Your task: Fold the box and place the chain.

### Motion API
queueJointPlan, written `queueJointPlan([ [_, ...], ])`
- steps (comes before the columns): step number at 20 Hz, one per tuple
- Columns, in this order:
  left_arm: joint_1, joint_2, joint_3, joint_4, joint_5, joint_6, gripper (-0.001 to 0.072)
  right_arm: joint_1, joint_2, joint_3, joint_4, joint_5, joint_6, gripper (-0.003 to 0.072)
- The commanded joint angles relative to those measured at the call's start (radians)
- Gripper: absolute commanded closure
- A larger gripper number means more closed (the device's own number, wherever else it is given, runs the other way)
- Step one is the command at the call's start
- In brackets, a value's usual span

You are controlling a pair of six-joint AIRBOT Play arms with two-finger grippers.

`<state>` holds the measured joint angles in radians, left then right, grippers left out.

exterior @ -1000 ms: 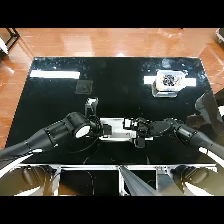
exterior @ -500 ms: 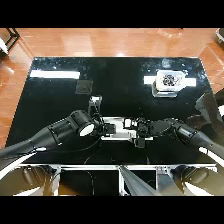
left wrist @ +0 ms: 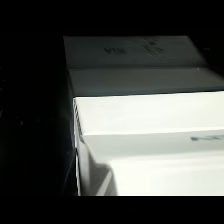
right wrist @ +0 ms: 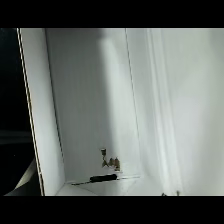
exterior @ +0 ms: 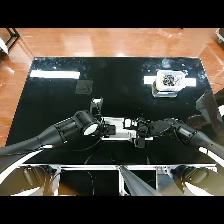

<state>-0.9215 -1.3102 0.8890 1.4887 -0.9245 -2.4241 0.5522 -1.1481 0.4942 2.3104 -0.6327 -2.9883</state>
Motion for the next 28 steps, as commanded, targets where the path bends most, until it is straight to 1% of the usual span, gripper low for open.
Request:
queueJointPlan([
  [1, 0.001, -0.005, 0.002, 0.041, 0.0, -0.03, 0.0369, 0.0, -0.001, 0.0, 0.0, 0.0, 0.0, 0.0499],
  [2, 0.001, -0.005, 0.002, 0.061, 0.001, -0.044, 0.0403, 0.0, -0.001, 0.0, 0.0, 0.0, 0.0, 0.0499],
  [4, 0.002, -0.01, 0.011, 0.084, -0.005, -0.046, 0.0403, 0.0, -0.001, 0.0, 0.0, 0.0, 0.0, 0.0499],
  [11, 0.003, -0.065, 0.047, 0.065, -0.031, -0.045, 0.0403, 0.0, -0.001, 0.0, 0.0, 0.0, 0.0, 0.0499],
  [16, 0.003, -0.078, 0.051, 0.061, -0.068, -0.045, 0.0403, 0.0, -0.001, 0.0, 0.0, 0.0, 0.0, 0.0499],
  [20, 0.004, -0.082, 0.051, 0.051, -0.049, -0.045, 0.0403, 0.0, -0.001, 0.0, 0.0, 0.0, 0.0, 0.0499],
  [28, 0.019, -0.091, 0.051, 0.039, -0.053, -0.045, 0.0404, 0.0, -0.001, 0.0, 0.0, 0.0, 0.0, 0.0499],
])
